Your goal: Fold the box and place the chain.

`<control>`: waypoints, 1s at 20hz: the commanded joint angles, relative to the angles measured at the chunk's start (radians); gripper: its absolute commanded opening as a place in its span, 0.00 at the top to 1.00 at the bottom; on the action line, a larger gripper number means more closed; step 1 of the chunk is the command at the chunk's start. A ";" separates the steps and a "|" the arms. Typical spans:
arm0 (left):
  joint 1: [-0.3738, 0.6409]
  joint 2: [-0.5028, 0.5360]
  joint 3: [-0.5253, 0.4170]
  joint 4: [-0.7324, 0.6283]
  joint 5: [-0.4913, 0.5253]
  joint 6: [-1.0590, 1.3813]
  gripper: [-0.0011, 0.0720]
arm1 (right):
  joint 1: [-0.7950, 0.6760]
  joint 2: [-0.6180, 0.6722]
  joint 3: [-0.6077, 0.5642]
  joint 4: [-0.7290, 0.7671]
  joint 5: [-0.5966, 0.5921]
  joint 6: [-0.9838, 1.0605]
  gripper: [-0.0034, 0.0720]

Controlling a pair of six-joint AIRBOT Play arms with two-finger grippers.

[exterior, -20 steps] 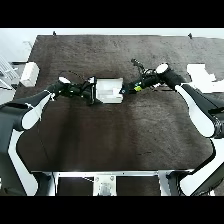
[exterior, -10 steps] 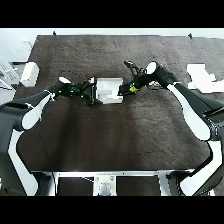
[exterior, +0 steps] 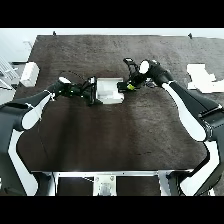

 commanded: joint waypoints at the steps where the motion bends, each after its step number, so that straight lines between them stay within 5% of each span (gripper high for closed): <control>1: 0.000 0.000 0.000 0.001 0.000 0.000 0.44 | 0.021 -0.024 0.032 -0.040 0.023 0.071 0.41; 10: 0.000 0.000 0.000 0.000 0.000 0.000 0.44 | 0.064 -0.032 0.050 -0.176 0.091 0.177 0.41; 20: 0.000 0.000 0.000 0.001 0.000 0.000 0.44 | 0.091 -0.131 0.225 -0.257 0.248 0.222 0.41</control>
